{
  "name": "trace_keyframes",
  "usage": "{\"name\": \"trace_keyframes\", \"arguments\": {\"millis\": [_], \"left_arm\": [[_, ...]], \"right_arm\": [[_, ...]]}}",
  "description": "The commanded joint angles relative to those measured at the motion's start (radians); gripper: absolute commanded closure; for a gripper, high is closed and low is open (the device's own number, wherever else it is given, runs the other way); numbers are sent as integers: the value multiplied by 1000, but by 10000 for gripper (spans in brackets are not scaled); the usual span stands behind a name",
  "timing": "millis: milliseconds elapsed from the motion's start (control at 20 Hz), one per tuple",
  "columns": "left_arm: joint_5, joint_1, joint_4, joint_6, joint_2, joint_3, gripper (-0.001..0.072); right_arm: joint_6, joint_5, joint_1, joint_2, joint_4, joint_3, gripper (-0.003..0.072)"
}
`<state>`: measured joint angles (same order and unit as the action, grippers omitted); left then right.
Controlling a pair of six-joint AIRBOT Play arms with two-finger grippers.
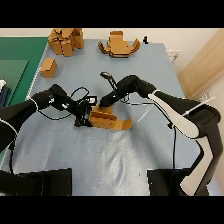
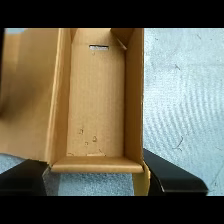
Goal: Fold the box.
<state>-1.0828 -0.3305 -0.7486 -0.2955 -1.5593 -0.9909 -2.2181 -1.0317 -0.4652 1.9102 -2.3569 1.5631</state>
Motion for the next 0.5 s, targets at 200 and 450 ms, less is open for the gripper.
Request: {"name": "trace_keyframes", "arguments": {"millis": [200,450], "left_arm": [[-2,0,0,7,-1,0,473],[-1,0,0,9,-1,0,473]], "right_arm": [[27,-186,27,0,6,147,687],[-43,-105,29,-401,158,-66,689]]}}
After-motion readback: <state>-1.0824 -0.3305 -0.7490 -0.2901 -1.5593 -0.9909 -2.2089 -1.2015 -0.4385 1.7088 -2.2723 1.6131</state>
